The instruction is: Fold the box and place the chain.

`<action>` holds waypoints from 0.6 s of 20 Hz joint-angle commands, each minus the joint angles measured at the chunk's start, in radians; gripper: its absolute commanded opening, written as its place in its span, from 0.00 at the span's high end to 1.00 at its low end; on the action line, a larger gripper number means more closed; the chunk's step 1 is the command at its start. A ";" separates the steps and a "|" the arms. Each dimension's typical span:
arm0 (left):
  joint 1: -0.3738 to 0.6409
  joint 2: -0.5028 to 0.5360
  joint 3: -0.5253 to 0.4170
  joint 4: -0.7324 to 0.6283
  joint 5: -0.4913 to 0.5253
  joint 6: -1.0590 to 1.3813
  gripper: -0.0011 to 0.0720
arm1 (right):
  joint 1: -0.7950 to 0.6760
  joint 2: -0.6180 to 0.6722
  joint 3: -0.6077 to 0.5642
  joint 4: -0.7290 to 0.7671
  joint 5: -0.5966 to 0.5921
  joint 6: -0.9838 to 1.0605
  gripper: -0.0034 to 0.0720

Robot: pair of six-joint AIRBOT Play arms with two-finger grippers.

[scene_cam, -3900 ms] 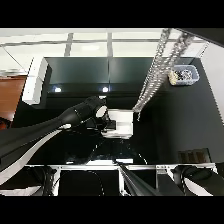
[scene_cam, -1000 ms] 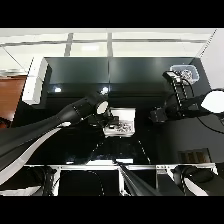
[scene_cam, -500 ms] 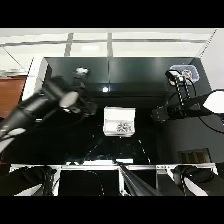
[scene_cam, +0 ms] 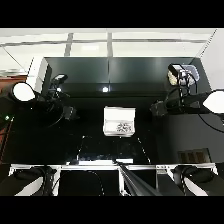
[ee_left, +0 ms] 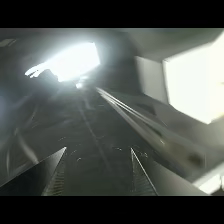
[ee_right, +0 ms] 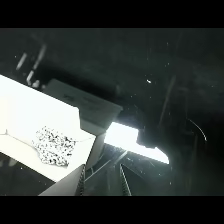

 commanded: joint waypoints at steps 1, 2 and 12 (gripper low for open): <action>0.011 0.000 -0.042 -0.187 0.030 0.498 0.34 | 0.000 0.001 0.000 0.000 -0.013 0.000 0.60; -0.005 -0.005 -0.042 -0.189 0.042 0.561 0.34 | 0.000 0.001 0.000 0.000 -0.013 0.000 0.60; -0.159 -0.166 -0.042 -0.190 0.226 1.210 0.00 | 0.000 0.001 0.000 0.000 -0.014 -0.005 0.60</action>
